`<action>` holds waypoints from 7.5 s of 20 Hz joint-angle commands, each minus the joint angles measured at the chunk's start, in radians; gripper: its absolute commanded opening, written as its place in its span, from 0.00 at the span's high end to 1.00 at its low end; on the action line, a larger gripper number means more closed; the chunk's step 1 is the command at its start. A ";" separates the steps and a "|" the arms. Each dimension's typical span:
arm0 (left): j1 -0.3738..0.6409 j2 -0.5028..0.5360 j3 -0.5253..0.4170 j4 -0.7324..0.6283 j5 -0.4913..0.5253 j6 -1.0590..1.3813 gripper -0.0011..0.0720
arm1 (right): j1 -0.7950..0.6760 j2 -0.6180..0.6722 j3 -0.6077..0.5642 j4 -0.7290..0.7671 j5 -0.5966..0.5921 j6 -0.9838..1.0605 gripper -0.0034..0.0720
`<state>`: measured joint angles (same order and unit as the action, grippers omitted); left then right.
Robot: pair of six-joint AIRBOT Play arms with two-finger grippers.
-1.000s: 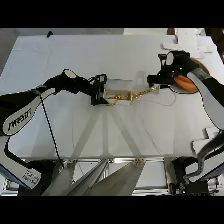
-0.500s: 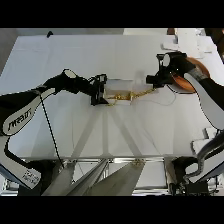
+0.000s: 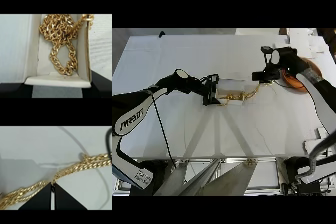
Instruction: Fold the box and place the chain.
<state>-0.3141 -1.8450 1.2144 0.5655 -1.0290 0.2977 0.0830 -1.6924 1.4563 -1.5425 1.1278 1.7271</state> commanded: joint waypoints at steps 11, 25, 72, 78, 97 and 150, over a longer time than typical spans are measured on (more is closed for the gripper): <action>0.001 0.000 0.000 0.000 0.000 0.000 0.61 | 0.095 0.322 0.002 0.033 0.178 -0.227 0.94; 0.001 0.000 0.000 0.000 0.000 0.000 0.61 | 0.258 0.296 0.002 0.348 -0.145 -0.403 0.94; 0.001 0.000 0.000 0.000 0.000 0.000 0.61 | 0.547 0.306 -0.511 0.225 -0.558 0.285 0.32; 0.001 0.000 0.000 0.000 0.000 0.000 0.61 | 0.535 0.285 -0.511 -0.006 -0.566 0.586 0.34; 0.001 0.000 0.000 0.000 0.000 0.000 0.61 | 0.501 0.227 -0.511 -0.109 -0.689 0.712 0.57; 0.001 0.000 0.000 0.000 0.000 0.000 0.61 | 0.103 0.034 0.054 0.615 -0.018 -0.689 0.36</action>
<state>-0.3138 -1.8450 1.2144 0.5659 -1.0286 0.2977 0.2001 -1.6039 1.4715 -1.1248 1.0199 1.2415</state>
